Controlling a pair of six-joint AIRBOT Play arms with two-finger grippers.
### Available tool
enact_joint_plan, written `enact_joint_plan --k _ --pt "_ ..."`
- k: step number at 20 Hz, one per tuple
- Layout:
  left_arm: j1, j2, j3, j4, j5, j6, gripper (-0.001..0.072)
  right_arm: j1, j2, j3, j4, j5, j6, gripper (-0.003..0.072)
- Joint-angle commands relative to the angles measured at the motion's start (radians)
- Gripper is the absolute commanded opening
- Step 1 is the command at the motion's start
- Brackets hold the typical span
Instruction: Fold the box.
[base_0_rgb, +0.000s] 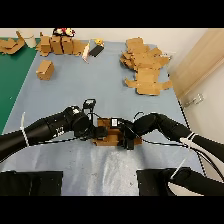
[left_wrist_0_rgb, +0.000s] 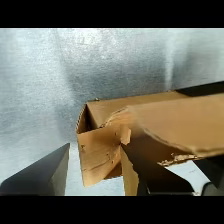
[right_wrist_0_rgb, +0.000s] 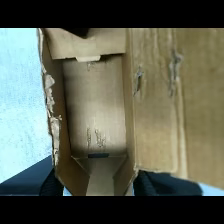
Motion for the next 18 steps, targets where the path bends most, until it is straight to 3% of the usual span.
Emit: enact_joint_plan --k 1,6,18 --pt "-0.018 -0.025 0.027 0.021 -0.05 -0.028 0.0456 -0.001 0.0 0.0 -0.002 0.003 0.0 0.0505" --pt "-0.053 -0.094 0.082 0.039 -0.077 -0.029 0.0455 -0.001 0.0 0.0 -0.002 0.003 0.0 0.0505" --pt "-0.05 -0.14 0.122 0.042 -0.089 -0.008 0.0456 -0.001 0.0 0.0 -0.002 0.003 0.0 0.0505"
